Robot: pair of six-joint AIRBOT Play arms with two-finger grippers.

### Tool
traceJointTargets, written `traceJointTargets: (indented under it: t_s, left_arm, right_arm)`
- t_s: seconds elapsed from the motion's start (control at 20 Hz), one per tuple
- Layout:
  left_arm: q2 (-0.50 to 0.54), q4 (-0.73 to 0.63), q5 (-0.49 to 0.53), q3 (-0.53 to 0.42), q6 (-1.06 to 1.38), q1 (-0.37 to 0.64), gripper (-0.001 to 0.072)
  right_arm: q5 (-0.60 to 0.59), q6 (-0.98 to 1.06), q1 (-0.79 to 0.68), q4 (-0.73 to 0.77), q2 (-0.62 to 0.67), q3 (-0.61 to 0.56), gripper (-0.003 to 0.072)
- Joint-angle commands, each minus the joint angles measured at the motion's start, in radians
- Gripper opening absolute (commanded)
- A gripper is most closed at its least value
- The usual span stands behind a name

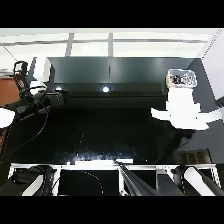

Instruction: Fold the box and place the chain.

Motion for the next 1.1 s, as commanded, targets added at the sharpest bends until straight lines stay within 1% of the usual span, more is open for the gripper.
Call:
traceJointTargets:
  t_s: [0.0,0.1,0.15,0.3,0.45,0.55,0.6,0.65,0.8,0.85,0.9,0.95,1.0,1.05]
  left_arm:
    - [-0.002,-0.006,-0.029,0.0,0.0,0.0,0.0708]
    - [-0.002,-0.008,-0.028,0.0,0.0,0.0,0.0708]
    - [-0.002,-0.008,-0.028,0.0,0.0,-0.001,0.0708]
    - [-0.003,-0.008,-0.028,0.0,0.0,-0.001,0.0708]
    - [-0.003,-0.008,-0.028,0.0,0.0,0.0,0.0708]
    - [-0.005,-0.008,-0.028,0.0,0.0,0.0,0.0707]
    - [-0.005,-0.008,-0.028,0.0,0.0,0.0,0.0708]
    - [-0.005,-0.008,-0.028,0.0,0.0,0.0,0.0708]
    - [-0.005,-0.008,-0.028,0.0,0.0,0.0,0.0708]
    - [-0.005,-0.008,-0.028,0.0,0.001,0.0,0.0708]
    - [-0.005,-0.008,-0.028,0.0,0.0,0.0,0.0708]
    - [-0.005,-0.009,-0.028,0.0,0.0,0.0,0.0708]
    - [-0.005,-0.01,-0.029,0.0,0.0,-0.001,0.0708]
    - [-0.005,-0.013,-0.029,0.0,0.0,0.0,0.0708]
  right_arm:
    - [0.086,-0.111,-0.189,0.077,-0.218,0.146,0.0701]
    - [0.149,-0.244,-0.232,0.193,-0.342,0.203,0.0701]
    - [0.184,-0.296,-0.239,0.217,-0.399,0.233,0.0701]
    - [0.319,-0.395,-0.244,0.222,-0.546,0.335,0.0701]
    - [0.507,-0.521,-0.241,0.308,-0.647,0.402,0.07]
    - [0.539,-0.544,-0.235,0.325,-0.677,0.405,0.0699]
    - [0.541,-0.559,-0.23,0.326,-0.687,0.405,0.0681]
    - [0.538,-0.585,-0.224,0.327,-0.694,0.406,0.0575]
    - [0.547,-0.615,-0.191,0.325,-0.713,0.406,0.0567]
    - [0.552,-0.626,-0.178,0.32,-0.715,0.406,0.0516]
    - [0.553,-0.634,-0.168,0.316,-0.715,0.407,0.0392]
    - [0.564,-0.649,-0.16,0.317,-0.715,0.41,0.0287]
    - [0.592,-0.674,-0.154,0.325,-0.715,0.417,0.0141]
    - [0.639,-0.702,-0.148,0.338,-0.714,0.426,0.0072]
